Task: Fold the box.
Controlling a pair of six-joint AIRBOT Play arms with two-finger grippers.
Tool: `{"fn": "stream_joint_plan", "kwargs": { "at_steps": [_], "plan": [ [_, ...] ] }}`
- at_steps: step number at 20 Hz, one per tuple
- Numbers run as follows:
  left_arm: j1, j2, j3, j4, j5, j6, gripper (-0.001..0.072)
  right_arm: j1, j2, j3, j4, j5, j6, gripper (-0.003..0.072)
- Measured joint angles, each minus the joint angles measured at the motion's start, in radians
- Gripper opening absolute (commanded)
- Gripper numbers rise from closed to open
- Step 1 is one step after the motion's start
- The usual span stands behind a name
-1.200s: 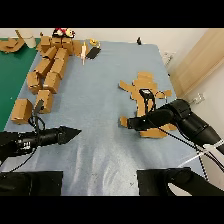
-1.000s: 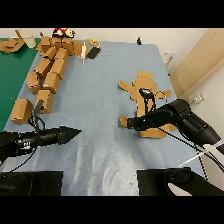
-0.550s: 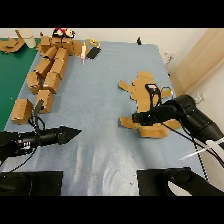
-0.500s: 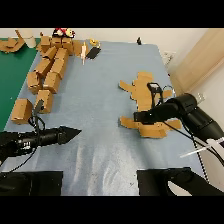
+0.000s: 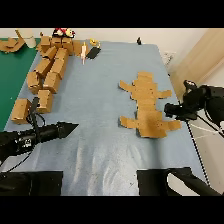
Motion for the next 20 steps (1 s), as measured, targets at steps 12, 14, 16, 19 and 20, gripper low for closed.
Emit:
{"fn": "stream_joint_plan", "kwargs": {
  "at_steps": [12, 14, 16, 19, 20],
  "plan": [
    [0.0, 0.0, 0.0, -0.004, 0.028, 0.0, 0.0012, -0.249, -0.191, 0.003, 0.127, 0.019, -0.323, 0.0461],
    [0.0, 0.0, 0.0, -0.004, 0.028, 0.0, 0.0012, -0.252, -0.21, 0.003, 0.201, 0.019, -0.381, 0.0461],
    [0.0, 0.0, 0.0, -0.004, 0.028, 0.0, 0.0012, -0.254, -0.224, 0.004, 0.257, 0.019, -0.42, 0.046],
    [0.0, 0.0, 0.0, -0.004, 0.029, 0.0, 0.0012, -0.255, -0.233, 0.004, 0.297, 0.014, -0.447, 0.0408],
    [0.0, 0.0, 0.0, -0.004, 0.029, 0.0, 0.0012, -0.255, -0.235, 0.004, 0.306, 0.012, -0.452, 0.0376]
  ]
}}
